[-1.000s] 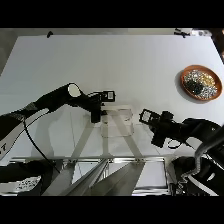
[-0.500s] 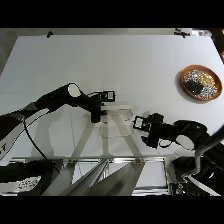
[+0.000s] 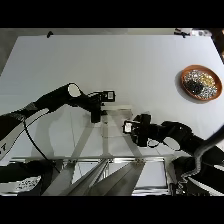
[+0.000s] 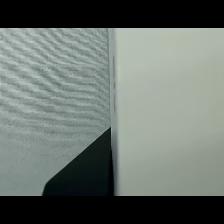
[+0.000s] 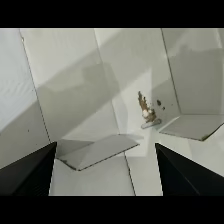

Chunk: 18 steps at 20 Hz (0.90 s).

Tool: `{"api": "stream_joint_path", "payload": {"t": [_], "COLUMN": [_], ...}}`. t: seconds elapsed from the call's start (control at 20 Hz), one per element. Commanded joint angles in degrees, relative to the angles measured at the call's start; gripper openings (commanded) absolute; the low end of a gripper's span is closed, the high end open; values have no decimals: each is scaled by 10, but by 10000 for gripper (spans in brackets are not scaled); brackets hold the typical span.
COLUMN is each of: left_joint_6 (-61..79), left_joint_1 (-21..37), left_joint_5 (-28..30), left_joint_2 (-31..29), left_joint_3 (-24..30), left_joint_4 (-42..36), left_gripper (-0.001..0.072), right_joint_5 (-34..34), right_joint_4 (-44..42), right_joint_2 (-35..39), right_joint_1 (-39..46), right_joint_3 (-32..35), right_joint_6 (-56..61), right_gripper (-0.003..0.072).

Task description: Fold the box and place the chain.

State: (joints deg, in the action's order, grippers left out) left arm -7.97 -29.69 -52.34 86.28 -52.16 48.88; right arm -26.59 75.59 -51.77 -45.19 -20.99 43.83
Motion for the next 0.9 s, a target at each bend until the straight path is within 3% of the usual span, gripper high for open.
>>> {"api": "stream_joint_path", "payload": {"t": [0.0,0.2,0.45,0.85], "left_joint_6": [0,0,0,0], "left_joint_1": [0,0,0,0], "left_joint_5": [0,0,0,0], "left_joint_2": [0,0,0,0], "left_joint_3": [0,0,0,0], "left_joint_4": [0,0,0,0], "left_gripper": [13,13,13,13], "right_joint_5": [17,-37,-37,101], "right_joint_4": [-7,30,30,-37], "right_joint_2": [-4,3,28,11], "right_joint_1": [-3,-3,-3,-3], "right_joint_3": [1,1,14,45], "right_joint_6": [-3,-9,-9,-2], "right_gripper": [709,707,703,702]}}
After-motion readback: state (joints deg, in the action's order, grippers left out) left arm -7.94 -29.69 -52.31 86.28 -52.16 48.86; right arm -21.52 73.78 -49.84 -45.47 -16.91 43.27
